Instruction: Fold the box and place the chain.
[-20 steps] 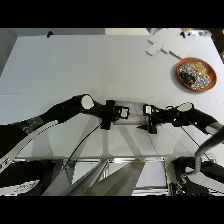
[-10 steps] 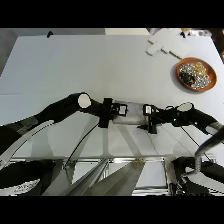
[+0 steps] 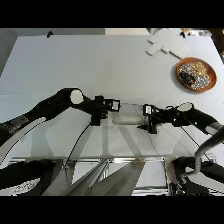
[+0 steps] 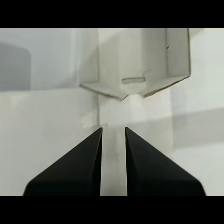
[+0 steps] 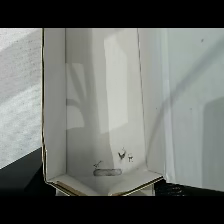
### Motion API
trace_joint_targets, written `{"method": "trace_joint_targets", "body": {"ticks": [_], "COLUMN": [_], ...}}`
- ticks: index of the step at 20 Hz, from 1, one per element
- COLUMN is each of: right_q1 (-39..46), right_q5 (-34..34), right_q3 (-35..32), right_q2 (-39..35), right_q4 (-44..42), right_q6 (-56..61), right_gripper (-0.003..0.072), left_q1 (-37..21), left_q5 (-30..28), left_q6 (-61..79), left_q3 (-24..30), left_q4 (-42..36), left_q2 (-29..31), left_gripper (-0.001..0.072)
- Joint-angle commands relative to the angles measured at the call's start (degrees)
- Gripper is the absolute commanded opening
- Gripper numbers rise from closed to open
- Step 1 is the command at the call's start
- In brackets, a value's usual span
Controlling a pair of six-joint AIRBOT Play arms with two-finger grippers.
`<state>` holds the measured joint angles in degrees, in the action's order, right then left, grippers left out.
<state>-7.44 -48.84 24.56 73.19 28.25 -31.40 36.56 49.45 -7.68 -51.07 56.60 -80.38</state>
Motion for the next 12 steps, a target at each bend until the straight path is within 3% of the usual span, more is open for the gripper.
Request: {"method": "trace_joint_targets", "body": {"ticks": [1,5,12], "right_q1": [-0.04,-0.04,-0.04], "right_q5": [-0.02,-0.02,-0.02], "right_q3": [-0.04,-0.04,-0.04], "right_q2": [0.02,0.02,0.02], "right_q4": [-0.02,-0.02,-0.02], "right_q6": [0.02,0.02,0.02], "right_gripper": [0.0499,0.0499,0.0499], "left_q1": [1.9,3.19,3.85], "left_q5": [-0.24,-7.17,-7.08], "left_q6": [5.6,6.23,6.19], "left_q3": [0.0,0.0,0.0], "left_q4": [-4.57,-7.41,-10.91], "left_q2": [-1.53,-1.64,-1.68], "left_gripper": [0.015,0.015,0.0149]}}
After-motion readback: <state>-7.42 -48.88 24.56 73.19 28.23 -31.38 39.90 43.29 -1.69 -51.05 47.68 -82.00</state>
